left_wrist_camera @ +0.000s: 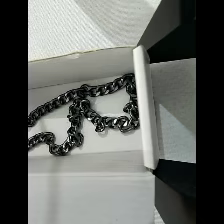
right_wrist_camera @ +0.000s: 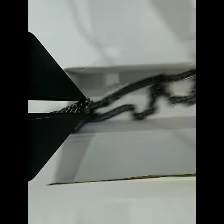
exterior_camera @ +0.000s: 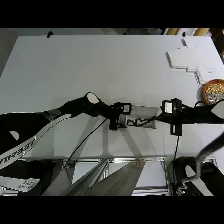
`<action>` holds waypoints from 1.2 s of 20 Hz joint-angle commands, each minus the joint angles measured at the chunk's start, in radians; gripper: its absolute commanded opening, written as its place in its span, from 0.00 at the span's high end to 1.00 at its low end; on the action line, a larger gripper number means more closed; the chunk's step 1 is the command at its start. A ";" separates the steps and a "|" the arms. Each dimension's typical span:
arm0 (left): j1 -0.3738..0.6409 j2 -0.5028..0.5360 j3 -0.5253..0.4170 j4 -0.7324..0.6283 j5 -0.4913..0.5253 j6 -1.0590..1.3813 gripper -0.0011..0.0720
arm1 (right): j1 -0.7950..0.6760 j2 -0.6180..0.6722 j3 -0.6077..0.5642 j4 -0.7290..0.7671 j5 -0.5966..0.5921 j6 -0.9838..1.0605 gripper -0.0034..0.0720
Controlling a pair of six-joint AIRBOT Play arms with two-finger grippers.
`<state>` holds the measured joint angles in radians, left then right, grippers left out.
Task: Fold the box and place the chain.
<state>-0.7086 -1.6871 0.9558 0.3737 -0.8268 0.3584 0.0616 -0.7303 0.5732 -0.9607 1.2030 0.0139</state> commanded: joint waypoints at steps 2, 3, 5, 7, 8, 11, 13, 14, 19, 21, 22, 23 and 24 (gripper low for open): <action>0.000 0.000 0.000 0.000 0.000 0.000 0.70 | 0.191 0.019 0.000 0.149 -0.124 0.055 0.93; 0.000 0.000 0.000 0.000 0.000 0.000 0.70 | 0.234 0.001 0.000 0.147 -0.181 0.096 0.93; 0.000 0.000 0.000 0.000 0.000 0.000 0.70 | 0.298 -0.049 0.000 0.145 -0.286 0.177 0.93; 0.000 0.000 0.000 0.000 0.000 0.000 0.70 | 0.323 -0.106 0.000 0.144 -0.334 0.199 0.93; 0.000 0.000 0.000 0.000 0.000 0.000 0.70 | 0.324 -0.134 0.000 0.142 -0.334 0.200 0.93; 0.000 0.000 0.000 0.000 0.000 0.000 0.70 | 0.324 -0.175 0.000 0.093 -0.334 0.199 0.71; 0.000 0.000 0.000 0.000 0.000 0.000 0.70 | 0.307 -0.145 0.007 0.063 -0.320 0.199 0.65; 0.000 0.000 0.000 0.000 0.000 0.000 0.70 | 0.281 -0.112 0.019 0.042 -0.293 0.199 0.65; 0.000 0.000 0.000 0.000 0.000 0.000 0.70 | 0.011 0.029 0.050 -0.127 -0.108 0.156 0.66; 0.000 0.000 0.000 0.000 0.000 0.000 0.70 | -0.106 0.005 0.032 -0.170 -0.069 0.097 0.66; 0.000 0.000 0.000 0.000 0.000 0.000 0.70 | -0.145 -0.016 0.013 -0.165 -0.086 0.080 0.67; 0.000 0.000 0.000 0.000 0.000 0.000 0.70 | -0.166 -0.040 -0.008 -0.162 -0.107 0.064 0.70; 0.000 0.000 0.000 0.000 0.000 0.000 0.70 | -0.169 -0.072 -0.028 -0.165 -0.124 0.031 0.70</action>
<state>-0.7086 -1.6871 0.9558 0.3733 -0.8268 0.3584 -0.0216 -0.7612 0.5823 -1.0893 1.0771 0.1215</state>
